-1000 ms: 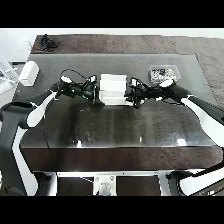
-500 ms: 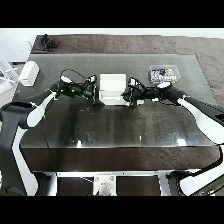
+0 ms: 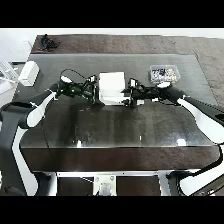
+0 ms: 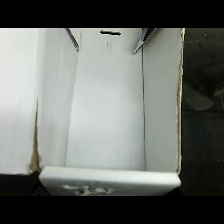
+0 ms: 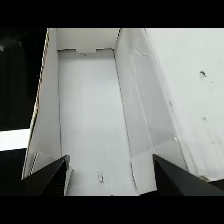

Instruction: Fold the box and place the chain.

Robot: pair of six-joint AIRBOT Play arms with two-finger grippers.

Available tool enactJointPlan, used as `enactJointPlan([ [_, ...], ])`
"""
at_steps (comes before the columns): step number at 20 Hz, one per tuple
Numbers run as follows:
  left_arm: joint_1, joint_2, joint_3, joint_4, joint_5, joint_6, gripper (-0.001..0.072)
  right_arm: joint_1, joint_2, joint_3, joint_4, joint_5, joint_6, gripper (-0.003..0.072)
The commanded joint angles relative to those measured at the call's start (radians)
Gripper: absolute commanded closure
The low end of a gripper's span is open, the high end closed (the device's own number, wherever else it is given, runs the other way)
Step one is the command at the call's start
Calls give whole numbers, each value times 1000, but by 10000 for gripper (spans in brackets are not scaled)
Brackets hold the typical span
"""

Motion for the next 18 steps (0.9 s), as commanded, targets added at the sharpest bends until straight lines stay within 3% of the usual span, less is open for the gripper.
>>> enactJointPlan([
  [1,-1,0,0,-1,2,-3,338,0,-1,0,0,6,-6,53],
  [3,-1,0,0,-1,2,-3,339,-6,1,0,-16,6,-3,485],
  [4,-1,0,0,-1,2,-3,338,-14,2,0,-26,5,11,559],
  [6,-1,0,0,-1,2,-3,339,-38,12,0,-51,6,58,579],
  [7,-1,0,0,-1,2,-2,338,-48,22,0,-85,6,74,651],
  [8,-1,0,0,-1,2,-2,338,-53,35,0,-130,6,98,670],
  [11,-1,0,0,-1,2,-2,339,-66,89,0,-254,7,201,670],
  [14,-1,0,0,-1,1,-2,339,-72,165,0,-273,7,295,675],
  [18,-1,0,0,-1,1,-3,339,-91,269,0,-290,-55,650,677],
])
